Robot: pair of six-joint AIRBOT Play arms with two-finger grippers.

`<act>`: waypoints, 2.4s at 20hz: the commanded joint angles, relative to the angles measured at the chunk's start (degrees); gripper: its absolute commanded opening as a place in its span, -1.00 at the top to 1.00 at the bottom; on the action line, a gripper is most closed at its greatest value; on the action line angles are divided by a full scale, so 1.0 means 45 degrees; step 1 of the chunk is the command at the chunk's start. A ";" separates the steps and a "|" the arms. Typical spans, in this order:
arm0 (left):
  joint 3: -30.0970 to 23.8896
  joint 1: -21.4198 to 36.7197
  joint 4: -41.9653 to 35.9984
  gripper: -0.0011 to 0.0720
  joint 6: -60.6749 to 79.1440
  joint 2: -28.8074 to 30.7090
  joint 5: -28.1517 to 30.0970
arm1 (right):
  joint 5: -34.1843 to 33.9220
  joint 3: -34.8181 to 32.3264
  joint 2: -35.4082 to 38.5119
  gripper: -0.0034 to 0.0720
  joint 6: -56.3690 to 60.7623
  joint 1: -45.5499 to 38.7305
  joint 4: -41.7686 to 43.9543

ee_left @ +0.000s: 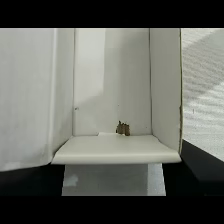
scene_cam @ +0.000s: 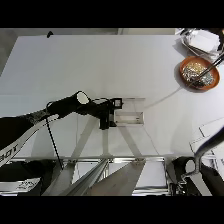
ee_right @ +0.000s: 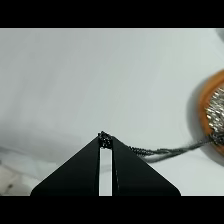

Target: Fold the box and place the chain.

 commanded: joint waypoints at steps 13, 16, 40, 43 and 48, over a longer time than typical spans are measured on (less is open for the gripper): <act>0.0005 0.0015 0.0005 0.08 0.0000 0.0010 0.0005 | 0.0583 -0.1841 0.1078 0.86 0.1321 0.7038 -0.0578; 0.0005 0.0015 0.0005 0.08 0.0000 0.0005 0.0005 | -0.1282 -0.3483 0.0889 0.86 0.1321 0.8733 -0.0563; 0.0005 0.0015 0.0005 0.08 0.0000 0.0005 0.0000 | -0.8403 -0.9690 -0.3721 0.86 0.1321 1.1487 -0.1438; 0.0005 0.0015 0.0005 0.08 0.0000 0.0010 0.0005 | -0.8126 -0.9690 -0.4153 0.79 0.1321 1.1482 -0.1481; 0.0005 0.0015 0.0005 0.08 0.0000 0.0010 0.0005 | -0.7592 -0.9656 -0.3342 0.37 0.1321 1.1448 -0.1520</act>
